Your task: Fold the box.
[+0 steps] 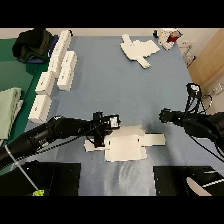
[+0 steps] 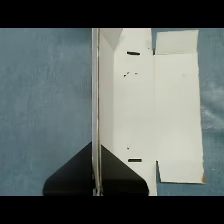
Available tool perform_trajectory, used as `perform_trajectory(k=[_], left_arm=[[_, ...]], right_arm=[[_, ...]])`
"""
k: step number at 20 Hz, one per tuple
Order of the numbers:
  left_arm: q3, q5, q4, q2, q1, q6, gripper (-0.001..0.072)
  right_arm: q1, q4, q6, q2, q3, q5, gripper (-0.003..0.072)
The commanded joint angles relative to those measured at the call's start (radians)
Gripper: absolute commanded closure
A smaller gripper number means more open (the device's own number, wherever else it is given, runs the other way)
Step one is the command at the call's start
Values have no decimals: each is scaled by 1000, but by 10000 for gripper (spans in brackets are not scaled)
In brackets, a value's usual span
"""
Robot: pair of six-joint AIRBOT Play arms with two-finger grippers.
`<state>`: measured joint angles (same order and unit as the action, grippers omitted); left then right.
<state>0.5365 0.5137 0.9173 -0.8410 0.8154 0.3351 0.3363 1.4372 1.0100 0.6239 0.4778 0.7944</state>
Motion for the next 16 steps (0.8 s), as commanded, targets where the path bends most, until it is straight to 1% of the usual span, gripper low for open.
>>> perform_trajectory(k=[1, 3, 7, 9, 12, 13, 14, 16], left_arm=[[-26, -46, 53, 64, 56, -2, 702], [-62, -75, 53, 63, 109, 19, 702], [-146, -186, 54, 61, 204, 120, 702], [-169, -212, 54, 51, 224, 163, 702], [-167, -208, 53, 28, 223, 164, 700], [-159, -198, 54, 29, 214, 164, 700], [-142, -163, 53, 30, 197, 164, 700], [-87, -27, 56, 30, 129, 163, 700]], right_arm=[[0, 3, 0, 0, 0, 0, 159], [0, 8, 0, 0, 0, 0, 158], [0, 12, 0, 0, 0, 0, 159], [0, 15, 0, 0, 0, 0, 159], [0, 18, 0, 0, 0, 0, 159], [0, 19, 0, 0, 0, 0, 159], [0, 21, 0, 0, 0, 0, 158], [0, 22, 0, 0, 0, 0, 159]])
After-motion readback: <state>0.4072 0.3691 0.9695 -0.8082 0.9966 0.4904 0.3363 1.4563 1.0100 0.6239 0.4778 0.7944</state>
